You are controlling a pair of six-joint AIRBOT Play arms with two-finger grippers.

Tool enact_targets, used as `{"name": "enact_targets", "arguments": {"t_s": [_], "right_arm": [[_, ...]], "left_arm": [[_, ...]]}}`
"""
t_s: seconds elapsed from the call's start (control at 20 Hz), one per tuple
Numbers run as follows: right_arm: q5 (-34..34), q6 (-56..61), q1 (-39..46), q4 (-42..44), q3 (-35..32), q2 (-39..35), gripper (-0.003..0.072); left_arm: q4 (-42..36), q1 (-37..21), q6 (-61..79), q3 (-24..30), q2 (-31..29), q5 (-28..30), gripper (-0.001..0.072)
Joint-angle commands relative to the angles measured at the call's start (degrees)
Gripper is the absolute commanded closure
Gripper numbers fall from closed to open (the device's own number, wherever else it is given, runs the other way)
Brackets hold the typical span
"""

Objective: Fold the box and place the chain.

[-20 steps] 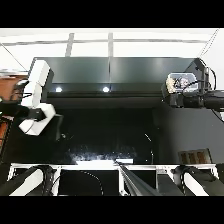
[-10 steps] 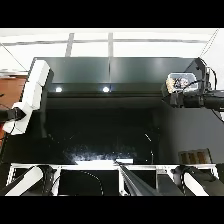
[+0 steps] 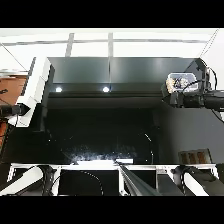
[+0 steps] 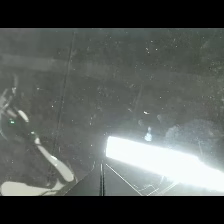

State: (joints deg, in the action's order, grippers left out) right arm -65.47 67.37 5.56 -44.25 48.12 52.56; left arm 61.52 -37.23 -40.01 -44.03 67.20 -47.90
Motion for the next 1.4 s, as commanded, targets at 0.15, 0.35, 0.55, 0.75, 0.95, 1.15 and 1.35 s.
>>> {"name": "enact_targets", "arguments": {"t_s": [0.15, 0.35, 0.55, 0.75, 0.95, 1.15, 1.35], "right_arm": [[0.1, 0.2, 0.0, 0.0, 0.1, 0.0, 0.067], [0.2, 0.1, 0.0, 0.0, 0.1, 0.0, 0.0671], [-0.2, -0.2, 0.0, 0.0, 1.1, 0.0, 0.0671], [-5.0, -0.2, 0.0, -2.5, 6.6, -1.9, 0.0672], [0.1, 7.1, 0.0, -15.1, 3.6, -14.2, 0.0672], [10.8, 19.6, 0.0, -30.2, -11.4, -27.5, 0.0671], [7.0, 19.6, 0.0, -31.2, -16.2, -28.0, 0.0669]], "left_arm": [[1.8, 4.4, 0.5, 0.0, 3.1, 3.2, 0.0002], [7.0, 5.1, -5.7, -3.5, 1.1, 3.3, -0.0002], [1.5, 6.9, -11.8, -12.4, -3.5, 0.2, -0.0001], [-7.8, 14.4, -14.6, -19.2, -8.4, -7.8, 0.0457], [-9.3, 27.3, -23.7, -16.2, -14.6, -13.8, 0.0688], [-0.4, 41.8, -33.2, -3.6, -25.3, -3.5, 0.0687], [5.2, 45.7, -41.6, 7.9, -32.9, 2.4, 0.0684]]}}
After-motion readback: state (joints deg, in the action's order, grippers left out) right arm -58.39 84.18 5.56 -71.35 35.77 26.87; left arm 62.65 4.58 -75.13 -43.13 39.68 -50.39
